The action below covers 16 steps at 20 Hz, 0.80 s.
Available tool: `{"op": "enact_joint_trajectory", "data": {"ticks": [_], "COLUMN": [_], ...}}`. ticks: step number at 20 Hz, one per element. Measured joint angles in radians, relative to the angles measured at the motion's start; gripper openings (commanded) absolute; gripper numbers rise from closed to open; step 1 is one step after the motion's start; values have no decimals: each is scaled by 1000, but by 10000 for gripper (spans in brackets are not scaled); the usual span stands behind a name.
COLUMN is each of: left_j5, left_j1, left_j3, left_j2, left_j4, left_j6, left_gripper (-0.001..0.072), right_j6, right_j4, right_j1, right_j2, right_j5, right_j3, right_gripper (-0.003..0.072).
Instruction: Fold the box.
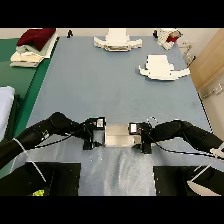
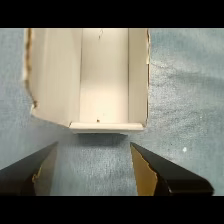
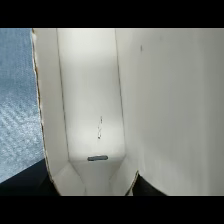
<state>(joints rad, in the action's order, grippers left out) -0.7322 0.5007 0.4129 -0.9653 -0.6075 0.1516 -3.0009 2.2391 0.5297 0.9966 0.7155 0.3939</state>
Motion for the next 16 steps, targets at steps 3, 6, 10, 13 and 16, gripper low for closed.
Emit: {"op": "enact_joint_trajectory", "data": {"ticks": [3,6,10,13,16], "left_j5": [9,16,47,80,107], "left_j1": [25,43,73,100,112], "left_j3": [-2,-3,-3,-3,-3], "left_j2": [-16,-30,-58,-79,-94], "left_j4": [31,45,75,86,90], "left_j6": [41,59,67,69,66], "left_gripper": [697,697,696,696,697], "right_j6": [0,0,0,0,0], "right_j4": [0,0,0,0,0], "right_j1": [0,0,0,0,0], "right_j2": [0,0,0,0,0], "right_j5": [0,0,0,0,0], "right_j3": [0,0,0,0,0], "right_gripper": [512,512,512,512,512]}}
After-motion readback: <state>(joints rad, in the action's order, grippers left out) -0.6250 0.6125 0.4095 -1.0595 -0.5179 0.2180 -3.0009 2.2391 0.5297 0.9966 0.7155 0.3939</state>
